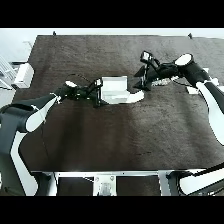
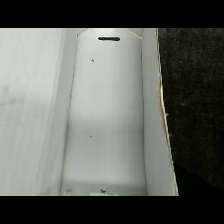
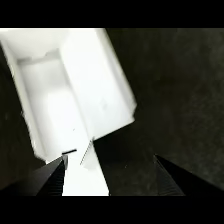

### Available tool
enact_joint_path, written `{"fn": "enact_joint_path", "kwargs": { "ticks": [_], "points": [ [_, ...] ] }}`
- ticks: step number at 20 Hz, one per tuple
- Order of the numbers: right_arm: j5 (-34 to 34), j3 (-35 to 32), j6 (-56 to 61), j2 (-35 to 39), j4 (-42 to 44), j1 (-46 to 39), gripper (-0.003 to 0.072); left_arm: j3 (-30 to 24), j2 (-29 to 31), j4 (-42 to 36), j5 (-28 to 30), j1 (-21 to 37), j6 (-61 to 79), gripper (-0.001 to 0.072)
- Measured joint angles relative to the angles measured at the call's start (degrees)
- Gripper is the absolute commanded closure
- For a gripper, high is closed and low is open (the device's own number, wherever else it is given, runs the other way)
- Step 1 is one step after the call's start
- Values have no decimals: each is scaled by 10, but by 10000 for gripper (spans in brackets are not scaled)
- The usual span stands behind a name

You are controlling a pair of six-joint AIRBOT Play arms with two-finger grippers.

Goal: Fold the box and place the chain.

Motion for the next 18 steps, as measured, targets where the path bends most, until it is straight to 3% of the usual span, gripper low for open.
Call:
{"fn": "enact_joint_path", "kwargs": {
  "ticks": [3,14,15,18],
  "points": [
    [-1,-18,-38,-7,-23,-1,116,0,0,0,0,0,0,239],
    [-8,-27,-104,-62,-14,19,133,0,0,0,0,0,0,240],
    [-11,-27,-106,-65,-13,22,217,0,0,0,0,0,0,240],
    [-15,-27,-110,-73,-4,28,370,0,0,0,0,0,0,239]
  ]
}}
